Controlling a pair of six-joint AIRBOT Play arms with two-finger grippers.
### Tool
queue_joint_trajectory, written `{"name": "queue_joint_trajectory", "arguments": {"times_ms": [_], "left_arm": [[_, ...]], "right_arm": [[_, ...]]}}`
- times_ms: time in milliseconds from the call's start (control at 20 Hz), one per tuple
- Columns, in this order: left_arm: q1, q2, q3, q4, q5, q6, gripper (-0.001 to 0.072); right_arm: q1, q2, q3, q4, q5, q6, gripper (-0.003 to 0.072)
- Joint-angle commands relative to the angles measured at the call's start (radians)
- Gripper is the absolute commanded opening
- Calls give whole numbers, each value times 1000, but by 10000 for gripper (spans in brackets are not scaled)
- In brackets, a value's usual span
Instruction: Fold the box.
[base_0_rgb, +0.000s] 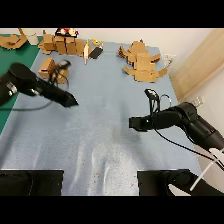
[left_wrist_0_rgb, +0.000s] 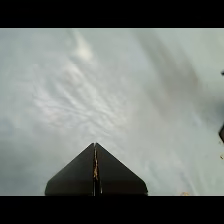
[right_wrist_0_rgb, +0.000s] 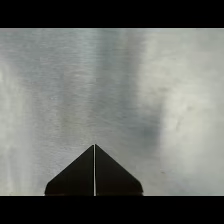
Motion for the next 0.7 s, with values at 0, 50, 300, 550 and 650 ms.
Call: {"name": "queue_joint_trajectory", "arguments": {"times_ms": [0,50,300,550,650], "left_arm": [[-155,114,-180,11,100,-49,8],[-189,133,-205,11,121,-51,9],[-296,153,-223,11,113,-76,11],[-300,153,-222,10,98,-76,12],[-300,153,-222,10,98,-76,11]], "right_arm": [[0,-85,59,106,-10,-177,2],[0,-98,62,108,-9,-179,3],[0,-111,62,112,-24,-175,3],[0,-111,62,102,-27,-175,3],[0,-111,62,102,-27,-175,3]]}}
